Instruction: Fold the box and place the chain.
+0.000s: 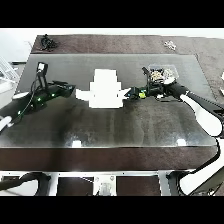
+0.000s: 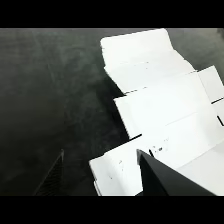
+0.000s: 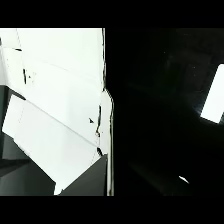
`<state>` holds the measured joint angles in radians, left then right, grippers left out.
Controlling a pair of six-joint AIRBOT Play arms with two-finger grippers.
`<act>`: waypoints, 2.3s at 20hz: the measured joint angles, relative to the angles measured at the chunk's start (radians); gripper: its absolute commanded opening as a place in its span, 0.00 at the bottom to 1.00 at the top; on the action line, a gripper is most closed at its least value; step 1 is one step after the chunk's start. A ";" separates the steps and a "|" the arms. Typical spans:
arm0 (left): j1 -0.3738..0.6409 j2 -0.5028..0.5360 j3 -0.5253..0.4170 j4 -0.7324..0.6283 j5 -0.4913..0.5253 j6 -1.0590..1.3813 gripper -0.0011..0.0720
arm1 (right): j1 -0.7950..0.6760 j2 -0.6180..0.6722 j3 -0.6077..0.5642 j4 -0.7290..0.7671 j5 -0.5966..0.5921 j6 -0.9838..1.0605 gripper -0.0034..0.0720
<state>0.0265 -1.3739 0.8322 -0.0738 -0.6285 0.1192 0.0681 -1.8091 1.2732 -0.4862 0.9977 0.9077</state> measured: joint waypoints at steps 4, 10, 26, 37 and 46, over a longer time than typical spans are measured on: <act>0.000 -0.172 0.241 0.196 -0.117 -0.214 0.74 | 0.000 0.000 0.000 0.000 -0.001 0.000 0.05; 0.001 -0.408 0.607 0.453 -0.296 -0.559 0.73 | 0.000 0.000 0.000 0.000 -0.003 -0.003 0.05; -0.063 -0.801 1.130 0.597 -0.607 -0.904 0.73 | 0.001 0.000 0.000 0.006 -0.003 -0.003 0.06; -0.093 -0.826 1.178 0.624 -0.629 -0.916 0.73 | 0.001 0.000 0.000 0.006 -0.003 -0.003 0.06; -0.123 -0.829 1.190 0.633 -0.644 -0.904 0.66 | 0.001 0.000 0.000 0.006 -0.003 -0.003 0.06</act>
<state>-0.0967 -2.2024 2.0224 0.5591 -1.2724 -0.7853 0.0689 -1.8091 1.2732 -0.4797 0.9951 0.9047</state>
